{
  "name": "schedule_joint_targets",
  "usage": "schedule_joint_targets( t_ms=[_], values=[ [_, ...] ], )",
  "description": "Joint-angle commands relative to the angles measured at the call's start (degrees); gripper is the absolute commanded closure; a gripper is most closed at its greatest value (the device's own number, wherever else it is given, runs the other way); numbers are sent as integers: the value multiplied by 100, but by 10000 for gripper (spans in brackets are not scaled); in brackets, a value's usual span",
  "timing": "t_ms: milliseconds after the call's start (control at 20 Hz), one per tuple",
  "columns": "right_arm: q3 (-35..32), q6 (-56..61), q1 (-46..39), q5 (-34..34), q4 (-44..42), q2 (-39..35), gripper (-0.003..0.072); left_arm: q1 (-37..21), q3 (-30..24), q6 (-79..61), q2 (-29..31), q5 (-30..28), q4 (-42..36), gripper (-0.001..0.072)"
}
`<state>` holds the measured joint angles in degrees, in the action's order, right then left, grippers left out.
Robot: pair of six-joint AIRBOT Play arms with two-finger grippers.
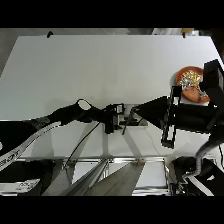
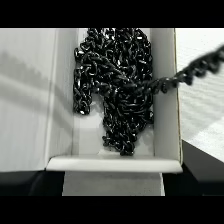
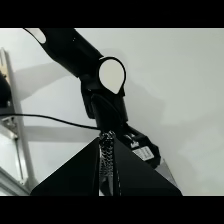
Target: Fold the box and place the chain.
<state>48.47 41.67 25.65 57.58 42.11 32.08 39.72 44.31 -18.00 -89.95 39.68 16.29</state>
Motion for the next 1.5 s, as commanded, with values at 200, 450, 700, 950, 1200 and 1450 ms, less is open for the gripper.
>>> schedule_joint_targets(
  t_ms=[200, 450, 700, 950, 1200, 1450],
  values=[
    [-103, 487, 4, 37, 1161, 9, 667, 0, -2, 0, 2, 0, 2, 432],
    [-702, 485, 4, 59, 1224, 247, 668, 0, -2, 0, 4, 0, 2, 432],
    [-1034, 627, 4, 48, 1248, 1325, 666, 0, -2, 0, 2, -2, 2, 432],
    [-894, 975, -267, 632, 1338, 2050, 402, 0, -2, 0, 4, -2, 0, 432],
    [369, 1058, -1725, 1731, 1169, 2044, 484, 0, -2, 0, 4, 0, 0, 432],
    [531, 1117, -2876, 1281, 1755, 2363, 531, 0, -2, 0, 2, -2, 2, 432]
  ],
)
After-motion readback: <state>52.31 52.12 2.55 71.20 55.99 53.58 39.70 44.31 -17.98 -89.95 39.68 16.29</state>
